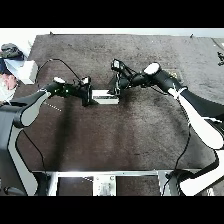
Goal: Fold the box and place the chain.
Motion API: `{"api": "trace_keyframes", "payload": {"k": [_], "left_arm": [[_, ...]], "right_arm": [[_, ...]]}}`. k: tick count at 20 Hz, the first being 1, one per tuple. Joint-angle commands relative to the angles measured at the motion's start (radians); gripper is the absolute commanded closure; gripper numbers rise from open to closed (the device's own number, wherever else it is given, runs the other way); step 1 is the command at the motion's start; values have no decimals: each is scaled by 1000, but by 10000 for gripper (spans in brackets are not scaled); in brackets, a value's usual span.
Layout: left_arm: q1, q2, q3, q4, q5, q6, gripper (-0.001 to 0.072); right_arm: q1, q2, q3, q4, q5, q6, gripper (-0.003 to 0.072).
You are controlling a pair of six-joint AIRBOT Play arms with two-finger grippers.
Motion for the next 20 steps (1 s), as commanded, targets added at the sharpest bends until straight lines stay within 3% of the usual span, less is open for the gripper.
{"api": "trace_keyframes", "payload": {"k": [1,9,16,17,18,20], "left_arm": [[0,0,0,0,0,0,292],[0,0,0,0,0,0,292],[0,0,0,0,0,0,292],[0,0,0,0,0,0,292],[0,0,0,0,0,0,292],[0,0,0,0,0,0,292]], "right_arm": [[-1,21,-70,21,0,-40,332],[3,12,-89,80,-44,-232,337],[4,-28,-89,84,-29,-263,334],[4,-34,-88,84,-30,-278,325],[5,-41,-88,85,-37,-290,235],[5,-48,-88,86,-74,-299,212]]}}
